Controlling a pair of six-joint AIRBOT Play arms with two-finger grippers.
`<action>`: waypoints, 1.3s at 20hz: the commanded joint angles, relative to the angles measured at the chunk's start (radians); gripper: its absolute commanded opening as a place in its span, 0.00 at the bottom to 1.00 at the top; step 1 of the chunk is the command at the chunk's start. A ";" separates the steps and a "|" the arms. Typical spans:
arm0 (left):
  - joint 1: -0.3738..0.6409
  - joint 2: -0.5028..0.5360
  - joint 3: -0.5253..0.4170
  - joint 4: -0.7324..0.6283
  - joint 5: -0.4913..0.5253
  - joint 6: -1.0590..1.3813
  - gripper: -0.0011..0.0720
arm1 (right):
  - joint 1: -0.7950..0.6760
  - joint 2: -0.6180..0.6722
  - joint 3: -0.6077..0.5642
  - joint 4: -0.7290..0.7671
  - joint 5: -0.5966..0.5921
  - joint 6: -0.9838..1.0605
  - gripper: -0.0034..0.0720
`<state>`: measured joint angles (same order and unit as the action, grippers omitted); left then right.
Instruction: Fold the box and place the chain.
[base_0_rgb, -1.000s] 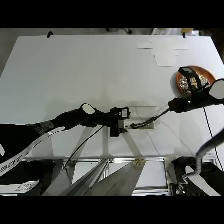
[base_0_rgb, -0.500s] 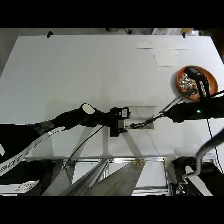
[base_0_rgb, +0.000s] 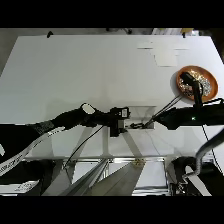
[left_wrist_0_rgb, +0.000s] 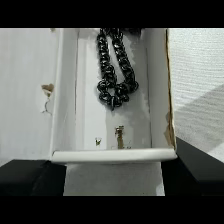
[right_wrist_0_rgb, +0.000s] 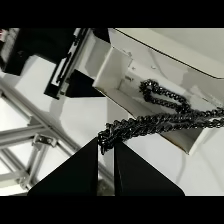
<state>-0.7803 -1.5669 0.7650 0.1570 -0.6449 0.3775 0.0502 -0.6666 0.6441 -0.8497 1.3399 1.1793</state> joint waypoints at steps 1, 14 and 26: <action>0.000 0.000 0.000 0.000 0.000 0.000 0.25 | 0.001 0.002 -0.117 0.027 -0.079 -0.045 0.06; 0.000 0.000 0.000 0.000 0.000 0.000 0.25 | 0.167 -0.005 -0.203 -0.112 -0.364 -0.037 0.32; 0.000 0.000 0.000 0.000 0.000 0.000 0.25 | 0.076 -0.161 0.111 -0.604 -0.164 0.232 0.06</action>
<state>-0.7807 -1.5669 0.7650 0.1570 -0.6449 0.3771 0.1780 -0.7708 0.6998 -1.2903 1.1408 1.3430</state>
